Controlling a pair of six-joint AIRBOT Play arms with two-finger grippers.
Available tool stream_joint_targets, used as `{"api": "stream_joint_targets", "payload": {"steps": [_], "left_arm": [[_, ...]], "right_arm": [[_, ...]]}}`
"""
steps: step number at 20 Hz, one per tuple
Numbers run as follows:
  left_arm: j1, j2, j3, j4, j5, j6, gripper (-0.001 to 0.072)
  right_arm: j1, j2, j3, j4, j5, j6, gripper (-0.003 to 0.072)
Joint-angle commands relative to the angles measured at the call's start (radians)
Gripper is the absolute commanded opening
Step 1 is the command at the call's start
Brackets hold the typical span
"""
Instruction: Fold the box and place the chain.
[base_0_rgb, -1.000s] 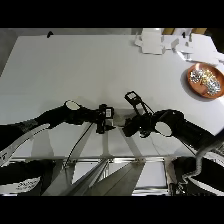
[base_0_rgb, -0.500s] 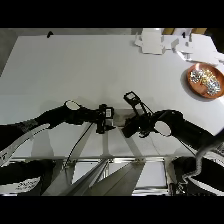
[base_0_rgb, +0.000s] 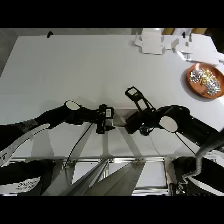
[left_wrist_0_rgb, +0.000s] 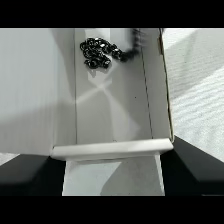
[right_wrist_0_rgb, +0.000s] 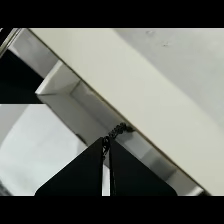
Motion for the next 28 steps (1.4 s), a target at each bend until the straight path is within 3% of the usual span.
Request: {"api": "stream_joint_targets", "payload": {"steps": [1, 4, 9, 13, 18, 28], "left_arm": [[0.000, 0.001, 0.000, 0.000, 0.001, 0.001, 0.0133], [0.000, 0.001, 0.000, 0.000, 0.001, 0.001, 0.0133], [0.000, 0.001, 0.000, 0.000, 0.001, 0.001, 0.0133], [0.000, 0.001, 0.000, 0.000, 0.001, 0.001, 0.0133], [0.000, 0.001, 0.000, 0.000, 0.001, 0.001, 0.0133], [0.000, 0.001, 0.000, 0.000, 0.001, 0.001, 0.0133]], "right_arm": [[-0.068, 0.056, 0.040, -0.069, 0.089, -0.003, 0.0019], [-0.117, 0.113, 0.099, -0.099, 0.183, -0.033, 0.0019], [-0.143, 0.148, 0.332, -0.116, 0.360, -0.218, 0.0019], [-0.143, 0.147, 0.454, -0.119, 0.408, -0.352, 0.0019], [-0.106, 0.122, 0.458, -0.088, 0.490, -0.354, 0.0019], [-0.023, -0.042, 0.436, -0.027, 0.402, -0.344, 0.0021]]}}
